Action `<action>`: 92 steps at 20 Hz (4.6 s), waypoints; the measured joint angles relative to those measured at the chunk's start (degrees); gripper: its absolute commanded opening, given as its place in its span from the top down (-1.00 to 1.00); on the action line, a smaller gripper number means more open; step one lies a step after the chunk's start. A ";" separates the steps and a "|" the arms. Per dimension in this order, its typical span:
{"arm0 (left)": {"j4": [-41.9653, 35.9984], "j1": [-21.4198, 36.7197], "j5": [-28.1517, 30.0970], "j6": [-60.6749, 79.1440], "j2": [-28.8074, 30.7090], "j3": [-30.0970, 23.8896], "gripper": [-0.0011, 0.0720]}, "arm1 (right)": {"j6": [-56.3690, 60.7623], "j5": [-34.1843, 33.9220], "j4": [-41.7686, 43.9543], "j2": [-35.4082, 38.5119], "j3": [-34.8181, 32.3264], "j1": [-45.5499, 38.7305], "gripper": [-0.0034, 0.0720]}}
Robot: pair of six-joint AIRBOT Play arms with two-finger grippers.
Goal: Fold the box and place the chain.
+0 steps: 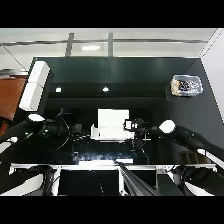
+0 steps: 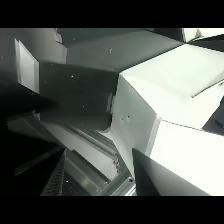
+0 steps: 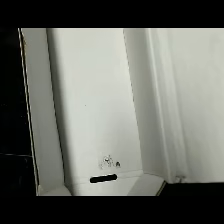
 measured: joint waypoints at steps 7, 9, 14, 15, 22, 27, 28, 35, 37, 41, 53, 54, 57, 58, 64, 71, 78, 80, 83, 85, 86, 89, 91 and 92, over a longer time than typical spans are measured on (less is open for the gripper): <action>-2.32 -2.45 0.94 0.15 3.23 0.00 -0.42 | 0.02 0.00 0.00 0.00 0.00 0.00 -0.13; -3.34 -3.52 1.55 0.15 3.52 0.09 -0.42 | 0.02 0.00 0.00 0.00 0.00 0.00 -0.13; -4.44 -4.90 2.21 0.13 3.76 0.76 -0.93 | 0.02 0.02 0.02 0.00 0.00 0.00 -0.13; -4.52 -5.01 2.21 0.11 3.76 0.92 -0.94 | 0.02 0.00 0.00 0.00 0.00 0.00 -0.13; -4.44 -6.75 2.23 0.09 3.78 1.46 -0.86 | 0.02 0.02 0.00 0.00 0.00 0.00 -0.13; -3.74 -10.75 4.98 -2.21 3.78 1.99 -0.70 | 0.02 0.00 0.00 0.00 0.00 0.00 -0.13; -2.82 -11.82 5.79 -3.30 3.80 2.47 -0.70 | 0.02 0.02 0.00 0.00 0.00 0.00 -0.13; 9.90 -19.69 10.03 -16.63 3.80 8.26 -0.70 | 0.02 0.00 0.02 0.00 0.00 0.00 -0.13; 14.34 -21.59 10.56 -21.51 3.80 10.08 -0.70 | 0.02 0.02 0.02 0.00 0.00 0.00 -0.13; 19.41 -24.24 11.04 -28.30 3.78 12.76 -0.69 | 0.02 0.02 0.02 0.00 0.00 0.00 -0.13; 45.18 -36.87 11.54 -58.71 3.74 19.17 -0.39 | 0.04 -0.09 0.07 0.00 0.00 0.00 -0.13; 46.36 -37.48 11.47 -60.46 3.69 19.37 -0.38 | 0.04 -0.04 0.07 0.00 0.00 0.00 -0.13; 49.09 -38.56 10.84 -64.59 3.17 19.69 -0.34 | 0.04 0.04 0.04 0.00 0.00 0.00 -0.13; 49.40 -38.73 10.86 -65.35 2.78 19.87 -0.34 | 0.04 0.04 0.04 0.00 0.00 0.00 -0.13; 52.22 -40.37 9.66 -69.68 0.59 21.51 -0.11 | 0.04 0.04 0.02 0.00 0.00 0.00 -0.13; 56.78 -43.06 9.66 -74.69 -0.02 22.34 -0.03 | 0.04 0.02 0.00 0.00 0.00 0.00 -0.13; 58.80 -44.44 8.13 -77.26 -3.61 26.34 -0.03 | 0.02 0.02 0.00 0.00 0.00 0.00 -0.13; 58.93 -44.54 7.32 -77.44 -4.48 27.10 -0.03 | 0.02 0.02 -0.02 0.00 0.00 0.00 -0.13; 59.06 -44.63 5.27 -77.68 -5.07 27.63 0.24 | 0.00 0.02 -0.02 0.00 0.00 0.00 -0.13; 59.08 -44.85 4.79 -77.68 -5.27 27.80 0.24 | -0.11 0.02 -0.02 0.00 0.00 0.00 -0.13; 59.17 -45.09 4.55 -77.75 -5.35 27.85 0.24 | -0.11 0.02 -0.02 0.00 0.00 0.00 -0.13; 60.15 -45.99 3.93 -78.84 -5.62 28.20 0.24 | -0.09 0.04 -0.02 0.00 0.00 0.00 -0.13; 60.85 -46.36 3.85 -79.38 -5.73 28.37 0.24 | 0.02 0.02 -0.02 0.00 0.00 0.00 -0.13; 61.07 -46.42 3.82 -79.60 -5.81 28.44 0.24 | 0.04 0.02 -0.02 0.00 0.00 0.00 -0.13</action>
